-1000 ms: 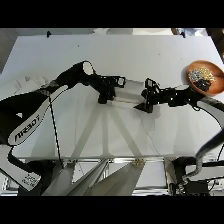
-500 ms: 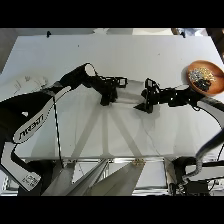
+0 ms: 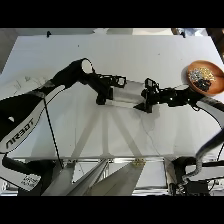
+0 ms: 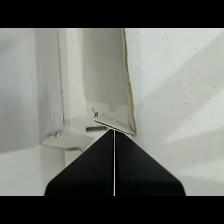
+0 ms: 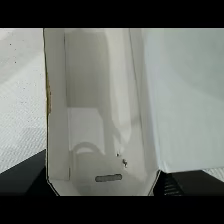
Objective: Fold the box and place the chain.
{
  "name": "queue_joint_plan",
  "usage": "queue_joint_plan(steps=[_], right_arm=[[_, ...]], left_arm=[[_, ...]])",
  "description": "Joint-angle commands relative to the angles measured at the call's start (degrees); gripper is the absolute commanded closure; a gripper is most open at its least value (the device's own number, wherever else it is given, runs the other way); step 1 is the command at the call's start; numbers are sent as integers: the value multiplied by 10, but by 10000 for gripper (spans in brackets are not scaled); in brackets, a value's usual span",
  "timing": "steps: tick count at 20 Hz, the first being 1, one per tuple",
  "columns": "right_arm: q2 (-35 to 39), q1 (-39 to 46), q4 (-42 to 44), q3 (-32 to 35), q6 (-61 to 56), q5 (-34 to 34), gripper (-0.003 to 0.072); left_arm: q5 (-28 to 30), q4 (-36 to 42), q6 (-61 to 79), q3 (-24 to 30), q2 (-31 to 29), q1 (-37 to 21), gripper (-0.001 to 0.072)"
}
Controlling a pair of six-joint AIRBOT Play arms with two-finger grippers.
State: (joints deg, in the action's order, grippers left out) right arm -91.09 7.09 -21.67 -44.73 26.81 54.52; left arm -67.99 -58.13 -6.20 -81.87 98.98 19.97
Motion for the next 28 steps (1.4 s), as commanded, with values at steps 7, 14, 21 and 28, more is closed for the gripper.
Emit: queue_joint_plan(steps=[7,14,21,28], right_arm=[[0,0,-2,0,1,1,139],[0,0,-2,0,1,1,139],[0,0,-2,0,1,1,139],[0,0,-2,0,1,1,139]], left_arm=[[3,-140,-292,106,-144,-62,702],[127,-128,-515,217,-145,-132,702],[184,-66,-551,220,-104,-132,703],[192,0,-535,220,-87,-128,703]])
